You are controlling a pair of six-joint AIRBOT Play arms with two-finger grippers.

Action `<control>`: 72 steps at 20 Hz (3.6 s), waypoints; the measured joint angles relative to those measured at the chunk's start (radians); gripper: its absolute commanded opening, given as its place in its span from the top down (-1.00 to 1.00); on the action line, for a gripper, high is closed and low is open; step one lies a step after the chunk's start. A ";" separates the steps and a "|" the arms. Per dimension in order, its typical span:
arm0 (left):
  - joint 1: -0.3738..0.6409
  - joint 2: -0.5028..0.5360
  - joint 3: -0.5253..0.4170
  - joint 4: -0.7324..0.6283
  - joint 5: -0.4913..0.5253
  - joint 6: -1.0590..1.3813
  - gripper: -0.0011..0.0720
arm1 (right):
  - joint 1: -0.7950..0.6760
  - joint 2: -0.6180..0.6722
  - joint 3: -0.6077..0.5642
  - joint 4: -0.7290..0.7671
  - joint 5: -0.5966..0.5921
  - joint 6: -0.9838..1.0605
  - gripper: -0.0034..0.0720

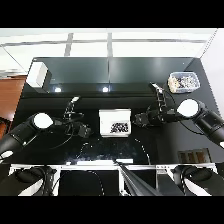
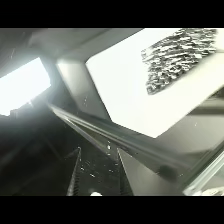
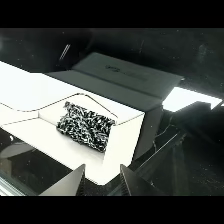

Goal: Fold the box and place the chain.

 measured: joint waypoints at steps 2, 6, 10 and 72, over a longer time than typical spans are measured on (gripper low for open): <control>0.026 0.001 -0.007 -0.039 -0.027 0.249 -0.98 | 0.000 0.000 0.000 0.000 0.000 0.002 0.20; 0.035 0.001 -0.013 -0.064 -0.044 0.704 -0.98 | 0.000 0.000 0.000 0.000 -0.006 0.003 0.20; 0.033 -0.029 -0.013 -0.089 -0.014 1.014 -0.98 | 0.000 0.000 0.000 0.000 -0.011 0.010 0.20; -0.168 -0.290 0.085 -0.307 0.141 1.350 0.01 | 0.008 -0.132 0.265 -0.125 -0.044 -0.226 -0.95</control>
